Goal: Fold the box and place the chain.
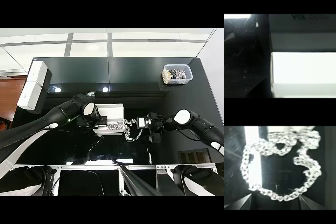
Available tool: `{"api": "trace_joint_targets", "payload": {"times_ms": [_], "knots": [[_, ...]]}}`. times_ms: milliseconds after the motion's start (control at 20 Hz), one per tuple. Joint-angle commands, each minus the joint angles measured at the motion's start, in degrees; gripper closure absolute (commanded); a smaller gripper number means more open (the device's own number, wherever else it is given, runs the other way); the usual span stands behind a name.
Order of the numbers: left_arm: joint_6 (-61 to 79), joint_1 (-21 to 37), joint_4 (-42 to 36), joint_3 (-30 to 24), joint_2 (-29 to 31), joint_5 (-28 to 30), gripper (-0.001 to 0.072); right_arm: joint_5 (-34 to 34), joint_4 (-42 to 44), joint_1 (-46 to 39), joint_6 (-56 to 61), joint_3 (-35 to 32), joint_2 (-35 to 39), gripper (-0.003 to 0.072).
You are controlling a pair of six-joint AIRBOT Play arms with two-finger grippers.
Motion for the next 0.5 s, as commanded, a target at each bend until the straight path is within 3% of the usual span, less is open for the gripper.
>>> {"api": "trace_joint_targets", "payload": {"times_ms": [0,150,450], "knots": [[0.00,0.04,0.02,0.02,-0.02,0.02,0.0681,-2.69,-2.43,0.50,-3.17,-0.07,-0.50,-0.0031],[0.00,0.04,0.02,0.02,-0.02,0.02,0.0681,-4.28,-1.09,0.48,-2.69,-0.07,-1.49,-0.0031],[0.00,0.04,0.02,0.02,-0.02,0.02,0.0680,-11.34,10.29,0.39,-2.73,-0.07,-4.13,-0.0031]]}}
